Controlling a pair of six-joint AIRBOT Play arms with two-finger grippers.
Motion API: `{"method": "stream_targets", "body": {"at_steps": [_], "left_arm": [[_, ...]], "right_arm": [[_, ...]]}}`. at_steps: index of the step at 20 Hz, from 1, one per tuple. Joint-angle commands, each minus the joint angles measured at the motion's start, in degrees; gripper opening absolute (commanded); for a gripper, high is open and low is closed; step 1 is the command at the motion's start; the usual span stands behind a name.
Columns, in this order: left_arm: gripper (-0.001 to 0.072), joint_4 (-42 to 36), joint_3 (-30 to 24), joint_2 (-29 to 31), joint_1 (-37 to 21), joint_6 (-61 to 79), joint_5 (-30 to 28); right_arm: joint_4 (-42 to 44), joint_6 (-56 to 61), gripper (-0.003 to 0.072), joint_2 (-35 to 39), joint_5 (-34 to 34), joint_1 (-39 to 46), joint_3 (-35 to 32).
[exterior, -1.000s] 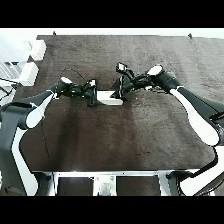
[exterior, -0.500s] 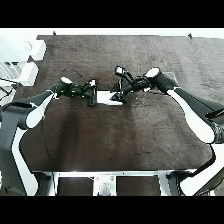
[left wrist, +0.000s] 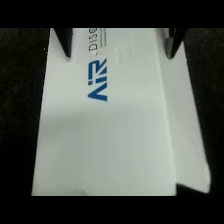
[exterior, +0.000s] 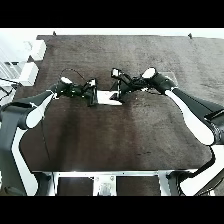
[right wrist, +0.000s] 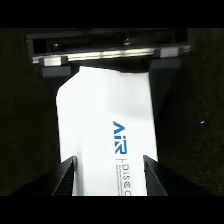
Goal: Fold the box and place the chain.
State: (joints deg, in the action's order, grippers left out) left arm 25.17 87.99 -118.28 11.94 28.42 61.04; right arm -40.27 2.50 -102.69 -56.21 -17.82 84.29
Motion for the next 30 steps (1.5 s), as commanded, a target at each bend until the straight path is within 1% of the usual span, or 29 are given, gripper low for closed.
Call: {"method": "stream_targets", "body": {"at_steps": [1, 7, 8, 9, 10, 11, 12, 27, 29, 30], "left_arm": [[0.031, 0.04, 0.0, -0.02, 0.02, 0.11, 0.0], [0.0309, 0.04, 0.0, -0.02, 0.02, 0.11, 0.0], [0.0309, 0.04, 0.0, -0.02, 0.02, 0.11, 0.0], [0.0309, 0.04, 0.0, -0.02, 0.02, 0.11, 0.0], [0.031, 0.04, 0.0, -0.02, 0.02, 0.11, 0.02], [0.0309, 0.04, 0.0, -0.02, 0.02, 0.11, 0.0], [0.0309, 0.04, 0.0, -0.02, 0.02, 0.11, 0.0], [0.0309, 0.04, 0.0, -0.02, 0.02, 0.11, 0.0], [0.031, 0.04, 0.0, -0.02, 0.02, 0.11, 0.0], [0.0309, 0.04, 0.0, -0.02, 0.02, 0.11, 0.0]], "right_arm": [[-0.28, 0.0, 0.0478, 1.22, 2.95, 0.15, 0.26], [0.81, 0.02, 0.0474, 3.21, 3.21, 0.57, 0.5], [0.79, 0.0, 0.042, 3.34, 2.93, 0.57, 0.48], [0.76, -0.02, 0.0314, 3.32, 2.16, 0.57, 0.46], [0.68, -0.04, 0.0263, 3.28, 1.27, 0.57, 0.46], [0.66, -0.04, 0.0238, 3.28, 1.09, 0.55, 0.33], [0.66, -0.04, 0.0187, 3.26, 1.09, 0.52, 0.28], [0.31, 0.35, 0.0183, 2.36, 1.18, 0.17, -0.96], [0.15, 0.46, 0.0151, 2.36, 1.14, 0.07, -1.7], [0.15, 0.44, 0.015, 2.36, 1.18, 0.0, -2.25]]}}
